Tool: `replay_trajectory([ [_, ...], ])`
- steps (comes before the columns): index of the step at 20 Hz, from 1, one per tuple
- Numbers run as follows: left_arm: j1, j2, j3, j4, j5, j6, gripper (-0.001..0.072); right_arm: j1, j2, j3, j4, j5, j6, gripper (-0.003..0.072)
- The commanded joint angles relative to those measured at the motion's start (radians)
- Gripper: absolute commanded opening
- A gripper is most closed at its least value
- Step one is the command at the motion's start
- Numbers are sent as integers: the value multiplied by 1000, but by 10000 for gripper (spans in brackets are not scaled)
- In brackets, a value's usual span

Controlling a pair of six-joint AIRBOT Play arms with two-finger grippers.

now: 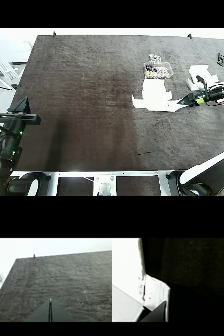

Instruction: Fold the box and place the chain.

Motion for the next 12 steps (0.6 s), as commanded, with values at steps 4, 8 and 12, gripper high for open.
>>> replay_trajectory([
  [4, 1, 1, 0, 0, 0, 0, 20, 2, 21, -80, 214, 48, -60, 10],
  [8, 1, 1, 0, 0, 0, 0, 20, 22, 129, -270, 335, 8, -130, 9],
  [12, 1, 0, 0, 0, 0, 0, 20, 132, 211, -449, 503, -73, -202, 9],
])
